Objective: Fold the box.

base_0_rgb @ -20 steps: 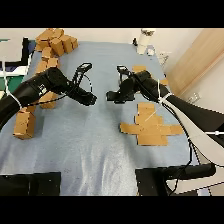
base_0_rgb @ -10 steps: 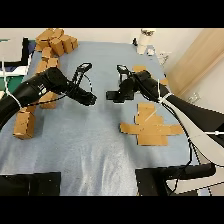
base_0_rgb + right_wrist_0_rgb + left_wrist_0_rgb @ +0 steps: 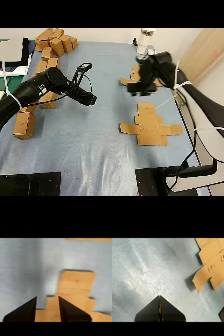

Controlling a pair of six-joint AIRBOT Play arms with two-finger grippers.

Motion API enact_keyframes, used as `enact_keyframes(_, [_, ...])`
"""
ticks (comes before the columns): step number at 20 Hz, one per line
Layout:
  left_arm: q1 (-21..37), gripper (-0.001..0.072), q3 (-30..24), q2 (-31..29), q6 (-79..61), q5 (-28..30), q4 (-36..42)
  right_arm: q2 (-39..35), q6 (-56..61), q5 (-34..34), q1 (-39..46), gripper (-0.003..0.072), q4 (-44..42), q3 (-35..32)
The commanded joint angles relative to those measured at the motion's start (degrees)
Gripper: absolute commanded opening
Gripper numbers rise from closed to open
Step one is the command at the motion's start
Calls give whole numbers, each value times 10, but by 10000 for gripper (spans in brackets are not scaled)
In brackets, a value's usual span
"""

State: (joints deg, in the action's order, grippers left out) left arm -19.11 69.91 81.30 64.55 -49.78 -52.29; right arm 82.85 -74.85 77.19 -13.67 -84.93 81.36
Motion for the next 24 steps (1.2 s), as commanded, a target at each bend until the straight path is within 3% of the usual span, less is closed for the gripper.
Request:
enact_keyframes(1, [-2,13,0,0,0,23,0,-12,-54,100,96,406,46,-34])
enact_keyframes(6, [-2,13,0,0,0,48,0,-54,-169,89,247,407,47,-159])
enact_keyframes(7, [-2,13,0,0,0,48,0,-63,-178,89,276,443,45,-184])
enact_keyframes(9, [-2,13,0,0,0,39,0,-73,-182,88,330,646,42,-225])
enact_keyframes(10, [-2,13,0,0,0,31,0,-72,-194,87,354,667,34,-235])
enact_keyframes(16, [-2,15,0,0,0,4,19,-63,-263,-9,467,667,-11,-237])
enact_keyframes(21, [-2,15,0,0,-7,-25,90,-24,-366,18,501,654,-121,-237])
enact_keyframes(23, [-2,15,0,0,-7,-34,113,-21,-415,37,500,573,-191,-237])
enact_keyframes(24, [-2,15,0,0,-7,-40,119,-21,-432,51,499,570,-225,-237])
